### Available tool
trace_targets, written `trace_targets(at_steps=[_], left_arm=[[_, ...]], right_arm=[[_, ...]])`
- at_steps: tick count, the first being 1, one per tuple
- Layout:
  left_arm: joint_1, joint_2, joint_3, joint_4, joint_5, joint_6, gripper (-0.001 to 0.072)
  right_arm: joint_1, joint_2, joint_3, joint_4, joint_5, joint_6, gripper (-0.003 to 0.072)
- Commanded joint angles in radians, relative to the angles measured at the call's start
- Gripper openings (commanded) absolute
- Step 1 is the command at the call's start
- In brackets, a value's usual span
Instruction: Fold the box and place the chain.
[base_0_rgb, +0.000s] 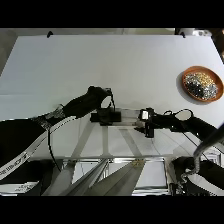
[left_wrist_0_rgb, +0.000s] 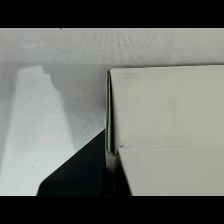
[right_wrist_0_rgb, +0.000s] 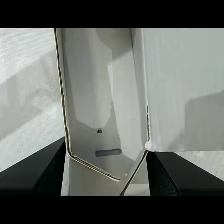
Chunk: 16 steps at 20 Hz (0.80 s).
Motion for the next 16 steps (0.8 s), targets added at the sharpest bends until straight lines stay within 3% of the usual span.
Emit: trace_targets(at_steps=[1,5,7,8,16], left_arm=[[-0.006,0.0,0.001,-0.004,0.038,-0.001,0.0012],[-0.019,-0.002,0.001,-0.004,0.074,-0.001,0.0033],[-0.019,-0.009,0.001,-0.006,0.073,-0.001,0.0144],[-0.019,-0.013,0.001,-0.009,0.072,-0.002,0.0162],[-0.023,-0.014,0.001,-0.008,0.073,-0.001,0.0148]], right_arm=[[0.0,0.0,0.0,0.001,0.003,0.001,0.0401],[0.0,0.0,0.0,0.001,0.003,0.001,0.0401],[0.0,0.0,0.0,0.001,0.003,0.001,0.0401],[0.0,0.0,0.0,0.001,0.003,0.001,0.0401],[0.0,0.0,0.0,0.001,0.003,0.001,0.0401]])
